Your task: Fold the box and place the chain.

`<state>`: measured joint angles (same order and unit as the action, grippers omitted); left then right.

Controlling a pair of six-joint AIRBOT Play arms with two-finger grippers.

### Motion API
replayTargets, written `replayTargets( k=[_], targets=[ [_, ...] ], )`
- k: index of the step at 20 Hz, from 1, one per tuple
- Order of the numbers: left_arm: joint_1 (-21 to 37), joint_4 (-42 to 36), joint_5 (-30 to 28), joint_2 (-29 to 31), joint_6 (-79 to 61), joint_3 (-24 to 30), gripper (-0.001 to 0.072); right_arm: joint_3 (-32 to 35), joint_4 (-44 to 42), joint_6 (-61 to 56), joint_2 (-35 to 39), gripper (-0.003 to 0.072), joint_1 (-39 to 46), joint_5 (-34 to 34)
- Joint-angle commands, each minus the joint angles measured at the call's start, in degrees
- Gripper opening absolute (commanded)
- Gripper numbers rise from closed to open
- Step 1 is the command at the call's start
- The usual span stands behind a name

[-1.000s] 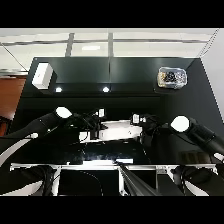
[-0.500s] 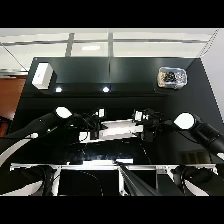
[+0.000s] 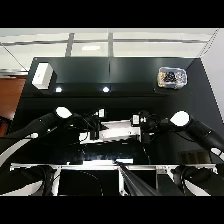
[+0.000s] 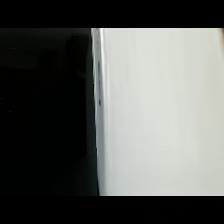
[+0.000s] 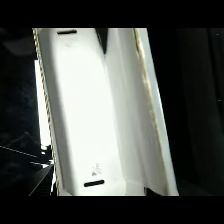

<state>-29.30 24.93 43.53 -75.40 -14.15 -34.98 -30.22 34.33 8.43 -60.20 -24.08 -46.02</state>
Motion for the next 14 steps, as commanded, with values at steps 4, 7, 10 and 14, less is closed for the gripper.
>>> replayTargets(
  k=[4, 7, 10, 14],
  targets=[
    [-0.04, -0.07, -0.15, -0.02, 0.02, -0.04, 0.0027, 3.61, -7.28, 4.79, -1.60, 0.0720, 0.02, -2.10],
    [-0.04, -0.07, -0.17, -0.02, 0.02, -0.04, 0.0027, 4.39, -7.28, 8.22, -3.61, 0.0720, 0.02, -0.83],
    [-0.04, -0.07, -0.15, -0.02, 0.02, -0.04, 0.0027, 4.39, -8.83, 8.63, -5.01, 0.0719, 0.02, 0.26],
    [-0.04, -0.07, -0.17, -0.02, 0.02, -0.04, 0.0027, 4.42, -7.28, 8.59, -6.36, 0.0719, 0.04, 1.92]
  ],
)
